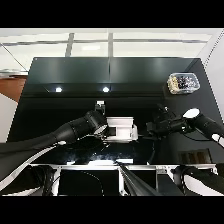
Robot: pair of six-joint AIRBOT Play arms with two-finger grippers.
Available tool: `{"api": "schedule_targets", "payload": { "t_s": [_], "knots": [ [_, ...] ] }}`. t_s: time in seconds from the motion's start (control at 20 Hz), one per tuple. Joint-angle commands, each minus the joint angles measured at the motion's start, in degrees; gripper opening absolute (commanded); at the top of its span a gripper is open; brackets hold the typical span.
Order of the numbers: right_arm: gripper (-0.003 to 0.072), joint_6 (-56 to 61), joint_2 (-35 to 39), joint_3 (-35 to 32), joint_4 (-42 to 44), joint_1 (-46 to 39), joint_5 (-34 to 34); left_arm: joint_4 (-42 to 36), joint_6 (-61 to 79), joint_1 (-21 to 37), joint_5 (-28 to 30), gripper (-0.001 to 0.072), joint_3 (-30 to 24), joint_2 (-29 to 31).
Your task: Fold the box and place the chain.
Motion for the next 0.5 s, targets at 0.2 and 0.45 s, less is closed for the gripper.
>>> {"api": "schedule_targets", "payload": {
  "t_s": [0.2,0.45],
  "knots": [
    [0.0556,-1.05,-0.02,5.4,-0.22,3.61,4.11,0.02,0.0,-0.04,0.0,0.0031,0.02,0.0],
    [0.0509,2.23,-0.02,6.99,-0.48,8.13,0.24,0.02,0.0,-0.04,0.0,0.0031,0.02,0.0]
  ]
}}
